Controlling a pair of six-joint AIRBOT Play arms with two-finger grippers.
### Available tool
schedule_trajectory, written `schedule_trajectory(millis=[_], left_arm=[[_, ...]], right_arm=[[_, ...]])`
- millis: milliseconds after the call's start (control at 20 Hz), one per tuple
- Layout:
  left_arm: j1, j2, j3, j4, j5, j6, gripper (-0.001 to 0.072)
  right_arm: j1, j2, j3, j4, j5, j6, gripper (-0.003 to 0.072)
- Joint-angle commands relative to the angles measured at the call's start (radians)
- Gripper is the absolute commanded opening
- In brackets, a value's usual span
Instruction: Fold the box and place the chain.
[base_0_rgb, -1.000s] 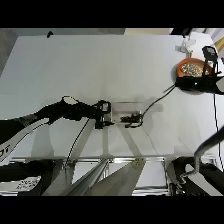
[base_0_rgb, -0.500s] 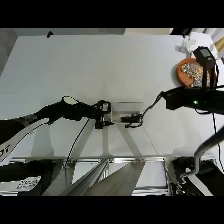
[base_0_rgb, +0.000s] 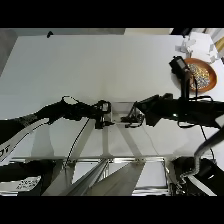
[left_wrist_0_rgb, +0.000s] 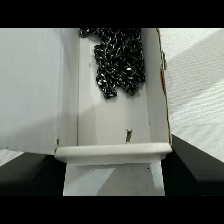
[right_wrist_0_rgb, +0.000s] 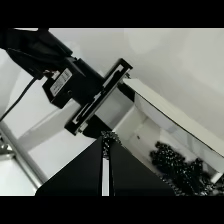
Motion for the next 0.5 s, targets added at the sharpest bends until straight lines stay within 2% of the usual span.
schedule_trajectory(millis=[0,150,300,450], left_arm=[[0.000,0.000,0.000,0.000,0.000,0.000,0.0209],[0.000,0.000,0.000,0.000,0.000,0.000,0.0209],[0.000,0.000,0.000,0.000,0.000,0.000,0.0209],[0.000,0.000,0.000,0.000,0.000,0.000,0.0209]], right_arm=[[0.029,-0.124,-0.020,0.016,-0.045,-0.020,0.0014],[0.088,-0.244,-0.021,0.016,-0.037,-0.063,0.0015],[0.119,-0.346,-0.020,0.018,-0.098,-0.061,0.0015],[0.119,-0.393,-0.020,0.018,-0.116,-0.060,0.0017]])
